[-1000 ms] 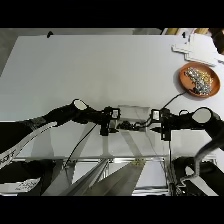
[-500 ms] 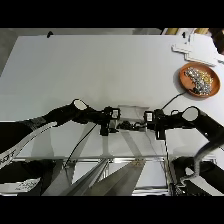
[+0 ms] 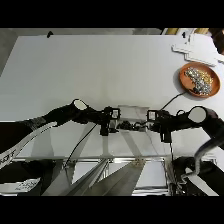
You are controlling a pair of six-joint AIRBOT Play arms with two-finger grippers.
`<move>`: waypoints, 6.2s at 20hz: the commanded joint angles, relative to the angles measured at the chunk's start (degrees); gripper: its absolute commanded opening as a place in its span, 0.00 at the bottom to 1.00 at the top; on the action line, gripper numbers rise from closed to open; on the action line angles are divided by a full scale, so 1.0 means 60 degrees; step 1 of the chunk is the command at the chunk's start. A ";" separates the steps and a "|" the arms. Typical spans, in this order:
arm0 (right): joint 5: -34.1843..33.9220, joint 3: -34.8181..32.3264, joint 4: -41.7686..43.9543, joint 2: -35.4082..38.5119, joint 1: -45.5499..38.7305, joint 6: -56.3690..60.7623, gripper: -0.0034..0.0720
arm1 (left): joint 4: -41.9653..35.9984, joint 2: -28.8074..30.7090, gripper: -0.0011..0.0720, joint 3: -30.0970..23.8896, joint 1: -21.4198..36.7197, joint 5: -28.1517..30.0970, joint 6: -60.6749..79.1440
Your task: Fold the box and place the chain.
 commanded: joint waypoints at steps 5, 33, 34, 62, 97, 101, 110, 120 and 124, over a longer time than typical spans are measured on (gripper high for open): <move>-0.0430 0.1260 0.2692 0.0758 0.1443 0.1843 0.07 | 0.0004 -0.0004 0.25 0.0004 0.0000 0.0000 0.0000; -0.0262 0.1432 0.0189 -0.2025 -0.1118 -0.1898 0.47 | 0.0004 -0.0004 0.25 0.0004 0.0000 0.0000 0.0004; -0.0266 0.1432 0.0193 -0.2299 -0.1005 -0.2138 0.47 | 0.0000 -0.0004 0.25 0.0004 0.0000 0.0000 0.0000; 0.0583 0.1242 0.3111 0.1898 0.0149 0.1829 0.07 | 0.0004 -0.0004 0.25 0.0004 0.0000 0.0000 0.0004; -0.1894 0.0197 -0.0721 -0.0907 -0.0561 -0.0958 0.41 | 0.0000 -0.0004 0.25 0.0004 0.0000 0.0000 0.0004; -0.2976 0.0157 -0.0477 -0.1909 0.0182 -0.0980 0.41 | 0.0004 -0.0004 0.25 0.0004 0.0000 0.0000 0.0004; -0.2586 0.0157 -0.0007 -0.2091 0.0397 -0.1286 0.07 | 0.0000 -0.0004 0.25 0.0004 0.0000 0.0000 0.0004; -0.0401 0.0146 0.1333 0.1304 0.1617 0.2138 0.07 | 0.0004 -0.0004 0.25 0.0004 0.0000 0.0000 0.0004; -0.2426 0.0138 0.2747 0.1180 0.2940 0.2146 0.07 | 0.0000 -0.0004 0.25 0.0004 0.0000 0.0000 0.0000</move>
